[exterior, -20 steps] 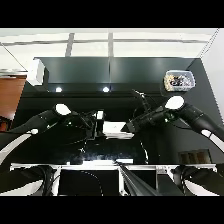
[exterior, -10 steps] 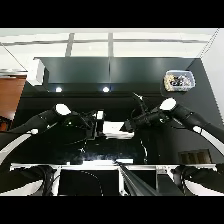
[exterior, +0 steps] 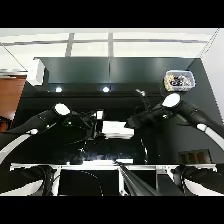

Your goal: Fold the box and place the chain.

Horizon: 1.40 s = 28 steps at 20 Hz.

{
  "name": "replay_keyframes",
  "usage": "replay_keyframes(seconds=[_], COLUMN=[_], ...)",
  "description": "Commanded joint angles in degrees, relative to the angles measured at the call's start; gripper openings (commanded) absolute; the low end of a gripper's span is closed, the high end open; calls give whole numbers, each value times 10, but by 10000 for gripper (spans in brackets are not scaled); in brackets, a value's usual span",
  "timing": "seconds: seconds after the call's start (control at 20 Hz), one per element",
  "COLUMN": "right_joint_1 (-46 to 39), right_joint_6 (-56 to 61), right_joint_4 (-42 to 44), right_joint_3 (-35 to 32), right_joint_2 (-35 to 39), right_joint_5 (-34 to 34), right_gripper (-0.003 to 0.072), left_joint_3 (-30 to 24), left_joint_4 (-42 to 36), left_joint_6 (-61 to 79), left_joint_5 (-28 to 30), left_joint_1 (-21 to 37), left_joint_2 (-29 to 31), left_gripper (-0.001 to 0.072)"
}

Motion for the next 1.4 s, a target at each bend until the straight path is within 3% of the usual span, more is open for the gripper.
replay_keyframes(seconds=[0.0,0.25,0.45,0.6,0.75,0.95,1.35], right_joint_1=[-67,-230,-290,-289,-289,-289,-289], right_joint_6=[5,32,32,31,29,29,30], right_joint_4=[-5,-75,-89,-89,-90,-90,-103], right_joint_3=[40,43,42,42,42,42,41], right_joint_2=[67,177,186,186,186,186,186], right_joint_5=[106,143,154,141,140,140,131], right_gripper=[8,8,8,9,9,8,8], left_joint_3=[1,5,24,64,103,142,141], left_joint_4=[7,131,110,95,98,100,99], left_joint_6=[-16,-179,-226,-229,-260,-283,-283], left_joint_5=[-6,-36,-79,-44,18,2,-16], left_joint_1=[1,1,-15,-59,-97,-107,-110], left_joint_2=[24,87,130,110,49,-13,-39], left_gripper=[712,713,713,713,711,712,711])
